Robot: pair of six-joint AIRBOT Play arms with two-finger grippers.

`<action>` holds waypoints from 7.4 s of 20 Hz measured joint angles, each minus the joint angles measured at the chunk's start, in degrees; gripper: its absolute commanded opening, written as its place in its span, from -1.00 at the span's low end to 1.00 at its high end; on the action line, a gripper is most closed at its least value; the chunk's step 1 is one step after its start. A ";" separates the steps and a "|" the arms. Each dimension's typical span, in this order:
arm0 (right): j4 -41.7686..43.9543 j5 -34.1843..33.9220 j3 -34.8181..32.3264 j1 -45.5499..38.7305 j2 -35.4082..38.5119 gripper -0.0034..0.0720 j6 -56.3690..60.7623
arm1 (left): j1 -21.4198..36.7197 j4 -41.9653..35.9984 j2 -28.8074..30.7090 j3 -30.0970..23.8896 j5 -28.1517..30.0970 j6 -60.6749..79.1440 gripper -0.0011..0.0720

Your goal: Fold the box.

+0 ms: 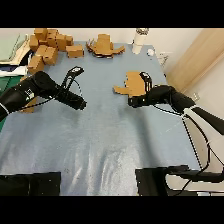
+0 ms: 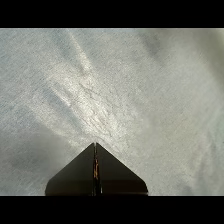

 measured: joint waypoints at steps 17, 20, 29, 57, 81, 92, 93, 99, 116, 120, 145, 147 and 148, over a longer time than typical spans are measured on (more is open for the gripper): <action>-1.77 -9.86 43.04 -32.92 -31.71 0.22 12.00 | 0.00 0.02 0.00 0.00 0.00 0.00 -0.94; 1.14 -13.33 48.33 -33.18 -37.16 0.21 10.56 | 0.00 0.02 0.00 0.00 0.00 0.00 -0.94; 4.85 -25.00 57.68 -30.01 -44.46 -0.90 3.74 | 0.00 0.02 0.00 0.00 0.00 0.00 -0.94; 3.13 -13.62 -13.25 -8.17 15.17 -0.20 11.45 | -0.04 -0.02 0.00 0.00 0.00 0.00 -0.94; 10.34 -15.69 -11.34 -0.81 3.50 -0.90 -11.74 | 6.78 -6.82 -5.09 0.13 -10.03 -18.64 0.86; 10.95 -8.50 -17.07 5.77 15.32 -0.90 -16.15 | 8.46 -19.96 -13.70 0.13 -9.55 -12.09 0.86; 10.97 -8.57 -17.14 5.88 15.93 -0.90 -16.17 | 8.48 -20.00 -13.92 0.13 -8.87 -11.93 0.86; 10.91 -10.25 -17.66 6.14 17.18 -0.90 -16.22 | 8.48 -27.43 -16.92 0.13 -6.49 -4.44 0.85; 10.54 -10.69 -17.81 6.16 17.33 -0.90 -15.87 | 8.52 -39.41 -20.65 0.13 -23.34 13.42 -0.41; 10.54 -10.69 -17.81 6.16 17.33 -0.90 -15.85 | 8.52 -37.92 -20.65 0.13 -23.89 13.90 -0.75; 4.07 -2.89 -10.64 -3.87 17.40 -0.88 5.01 | -4.24 -23.69 -10.05 2.19 -9.46 41.48 -0.95; 4.57 -1.73 -10.58 -3.54 17.40 -0.88 5.38 | -5.20 -25.81 -8.70 -0.24 -6.34 46.34 -0.95; 4.79 -1.49 -10.54 -3.21 17.40 -0.88 5.44 | -5.57 -26.88 -8.13 -1.62 -4.90 48.48 -0.95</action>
